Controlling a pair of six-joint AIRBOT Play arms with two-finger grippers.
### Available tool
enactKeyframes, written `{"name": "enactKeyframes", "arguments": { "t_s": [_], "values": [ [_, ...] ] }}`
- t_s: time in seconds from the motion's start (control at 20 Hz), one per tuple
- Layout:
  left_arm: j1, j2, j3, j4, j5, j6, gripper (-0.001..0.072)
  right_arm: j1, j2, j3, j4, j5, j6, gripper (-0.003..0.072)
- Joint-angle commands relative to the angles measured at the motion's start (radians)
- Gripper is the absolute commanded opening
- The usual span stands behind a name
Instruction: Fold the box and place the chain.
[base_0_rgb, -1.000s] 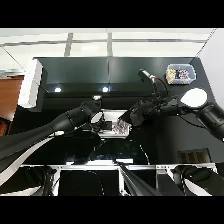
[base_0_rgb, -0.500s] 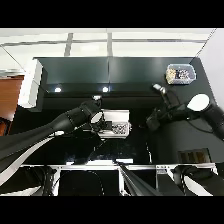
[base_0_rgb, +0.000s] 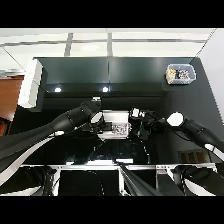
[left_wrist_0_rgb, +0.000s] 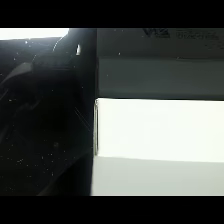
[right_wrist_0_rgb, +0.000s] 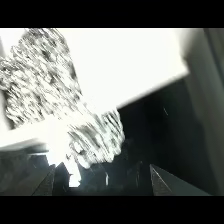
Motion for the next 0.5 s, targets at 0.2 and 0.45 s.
{"name": "enactKeyframes", "arguments": {
  "t_s": [0.2, 0.45],
  "values": [
    [0.000, -0.001, 0.000, 0.002, -0.002, 0.001, 0.0030, 0.012, -0.097, 0.002, 0.209, -0.041, -0.304, 0.0391],
    [0.000, -0.001, 0.000, 0.002, -0.003, 0.001, 0.0030, 0.012, -0.040, 0.018, -0.039, -0.052, 0.132, 0.0012]
  ]
}}
